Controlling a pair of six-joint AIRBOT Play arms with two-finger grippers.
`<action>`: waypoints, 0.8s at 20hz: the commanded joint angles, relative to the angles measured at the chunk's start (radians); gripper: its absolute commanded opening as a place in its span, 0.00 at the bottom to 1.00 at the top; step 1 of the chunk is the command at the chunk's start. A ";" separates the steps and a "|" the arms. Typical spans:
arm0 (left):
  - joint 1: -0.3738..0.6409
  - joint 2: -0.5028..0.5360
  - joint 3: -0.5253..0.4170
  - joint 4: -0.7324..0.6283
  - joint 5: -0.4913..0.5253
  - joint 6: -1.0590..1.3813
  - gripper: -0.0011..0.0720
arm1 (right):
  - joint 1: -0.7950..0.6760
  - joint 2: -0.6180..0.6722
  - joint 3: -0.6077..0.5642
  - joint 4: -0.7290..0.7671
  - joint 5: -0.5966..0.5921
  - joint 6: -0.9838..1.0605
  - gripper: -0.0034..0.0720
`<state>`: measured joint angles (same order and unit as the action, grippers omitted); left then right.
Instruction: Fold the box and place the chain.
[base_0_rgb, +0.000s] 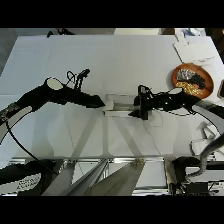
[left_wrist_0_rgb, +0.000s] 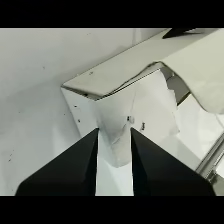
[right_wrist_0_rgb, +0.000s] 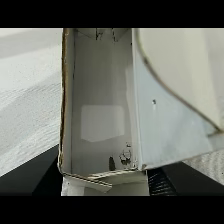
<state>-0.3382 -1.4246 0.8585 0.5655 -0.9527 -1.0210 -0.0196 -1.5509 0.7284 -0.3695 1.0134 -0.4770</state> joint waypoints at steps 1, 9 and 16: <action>0.001 0.000 0.000 -0.040 0.002 0.030 0.35 | 0.000 0.001 0.001 0.000 0.000 0.000 0.66; -0.006 0.000 0.000 -0.030 0.003 0.030 0.59 | 0.000 0.001 0.001 0.000 0.000 0.000 0.66; -0.050 0.000 0.000 -0.026 0.074 0.027 0.59 | 0.000 0.001 0.001 0.000 0.000 0.000 0.66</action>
<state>-0.3733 -1.4246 0.8585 0.5385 -0.9051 -0.9928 -0.0196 -1.5509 0.7288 -0.3698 1.0134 -0.4767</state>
